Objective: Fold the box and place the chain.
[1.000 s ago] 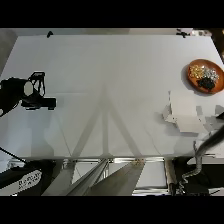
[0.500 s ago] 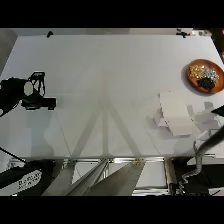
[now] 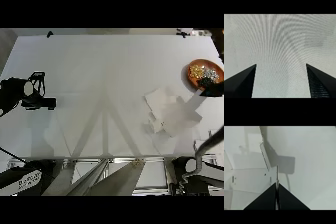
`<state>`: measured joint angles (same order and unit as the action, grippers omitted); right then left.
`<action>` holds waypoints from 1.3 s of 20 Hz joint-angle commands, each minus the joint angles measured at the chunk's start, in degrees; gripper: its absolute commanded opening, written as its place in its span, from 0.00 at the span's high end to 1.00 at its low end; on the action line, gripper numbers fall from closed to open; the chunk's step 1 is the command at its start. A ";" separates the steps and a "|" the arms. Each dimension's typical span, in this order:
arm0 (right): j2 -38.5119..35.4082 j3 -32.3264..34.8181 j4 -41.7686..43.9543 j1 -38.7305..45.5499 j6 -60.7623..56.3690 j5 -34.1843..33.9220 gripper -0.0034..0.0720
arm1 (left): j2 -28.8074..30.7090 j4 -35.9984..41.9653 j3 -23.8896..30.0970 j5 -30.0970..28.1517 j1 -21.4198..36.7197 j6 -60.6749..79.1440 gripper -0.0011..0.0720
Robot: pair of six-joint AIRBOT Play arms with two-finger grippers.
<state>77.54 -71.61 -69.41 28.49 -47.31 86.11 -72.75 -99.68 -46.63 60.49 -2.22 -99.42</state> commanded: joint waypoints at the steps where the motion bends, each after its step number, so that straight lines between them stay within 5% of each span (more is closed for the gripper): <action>1: -4.87 0.22 -2.14 -11.47 -6.69 -3.91 0.95 | 0.04 0.00 0.02 0.00 0.00 0.00 0.04; 10: -13.25 3.61 4.98 -27.71 -11.28 -13.03 0.95 | 0.04 -0.02 0.02 -0.02 0.00 0.00 0.04; 23: -40.26 38.77 12.85 -37.46 -16.61 -53.48 0.95 | 0.07 0.02 0.02 -0.11 0.00 -0.02 0.04; 26: -47.06 45.31 12.68 -37.94 -18.99 -54.60 0.95 | 0.07 1.51 0.02 0.02 0.00 -0.02 0.04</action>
<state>36.80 -32.71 -57.14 -8.43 -64.12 36.88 -72.73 -99.42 -46.63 60.36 -2.22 -99.44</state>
